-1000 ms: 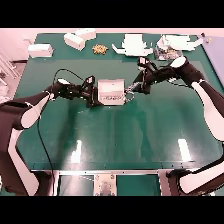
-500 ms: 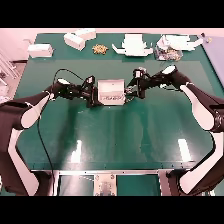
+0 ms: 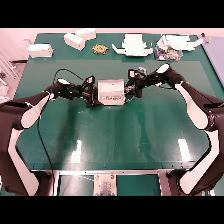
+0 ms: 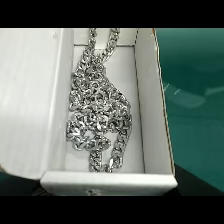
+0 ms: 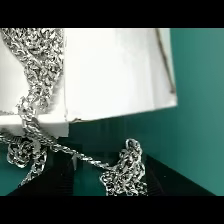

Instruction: Fold the box and place the chain.

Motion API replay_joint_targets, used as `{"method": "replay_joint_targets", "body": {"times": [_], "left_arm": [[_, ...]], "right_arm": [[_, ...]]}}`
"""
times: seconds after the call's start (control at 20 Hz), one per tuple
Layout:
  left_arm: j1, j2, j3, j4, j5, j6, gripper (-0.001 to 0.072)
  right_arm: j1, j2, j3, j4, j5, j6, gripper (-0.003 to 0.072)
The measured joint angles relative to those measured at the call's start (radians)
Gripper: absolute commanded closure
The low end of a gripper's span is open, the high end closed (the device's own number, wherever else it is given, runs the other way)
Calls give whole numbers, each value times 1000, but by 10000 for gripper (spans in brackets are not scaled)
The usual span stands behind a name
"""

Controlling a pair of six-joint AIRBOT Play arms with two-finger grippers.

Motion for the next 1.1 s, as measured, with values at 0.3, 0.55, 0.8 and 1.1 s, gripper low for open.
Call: {"method": "replay_joint_targets", "body": {"times": [0.3, 0.55, 0.8, 1.1], "left_arm": [[0, 0, 0, 0, 0, 0, 307], [0, 0, 0, 0, -1, 0, 308], [0, 0, 0, 0, -2, 0, 308], [0, 0, 0, 0, -2, 0, 307]], "right_arm": [[25, -3, 19, -142, 42, 108, 377], [24, -2, 22, -193, 146, 178, 373], [23, 9, 29, -222, 327, 268, 250], [-4, 18, 70, -204, 353, 309, 83]]}}
